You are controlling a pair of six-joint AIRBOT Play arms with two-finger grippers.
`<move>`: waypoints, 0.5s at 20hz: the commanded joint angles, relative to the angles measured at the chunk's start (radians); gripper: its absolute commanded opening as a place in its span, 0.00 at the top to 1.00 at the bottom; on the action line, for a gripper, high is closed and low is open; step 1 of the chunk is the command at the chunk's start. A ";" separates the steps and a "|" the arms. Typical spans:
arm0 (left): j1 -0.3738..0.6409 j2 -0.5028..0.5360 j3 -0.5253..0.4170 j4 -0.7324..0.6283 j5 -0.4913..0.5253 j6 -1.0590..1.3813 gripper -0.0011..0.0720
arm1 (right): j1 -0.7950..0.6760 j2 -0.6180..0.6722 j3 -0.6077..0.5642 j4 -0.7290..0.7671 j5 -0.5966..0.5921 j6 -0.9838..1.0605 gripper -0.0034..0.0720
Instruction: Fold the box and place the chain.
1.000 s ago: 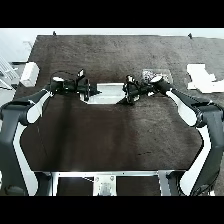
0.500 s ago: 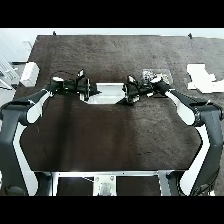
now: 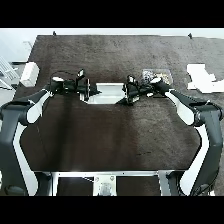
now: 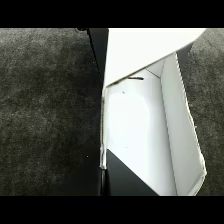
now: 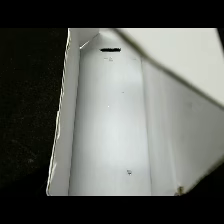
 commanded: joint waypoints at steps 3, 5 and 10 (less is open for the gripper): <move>0.000 0.000 0.000 0.000 0.000 0.000 0.96 | 0.000 -0.002 0.001 -0.004 -0.004 -0.003 0.20; 0.000 0.000 0.000 0.000 0.000 0.000 0.96 | 0.000 -0.002 0.001 -0.005 -0.004 -0.003 0.21; 0.000 0.000 0.000 0.000 0.000 0.000 0.96 | 0.000 -0.002 0.001 -0.005 -0.004 -0.003 0.21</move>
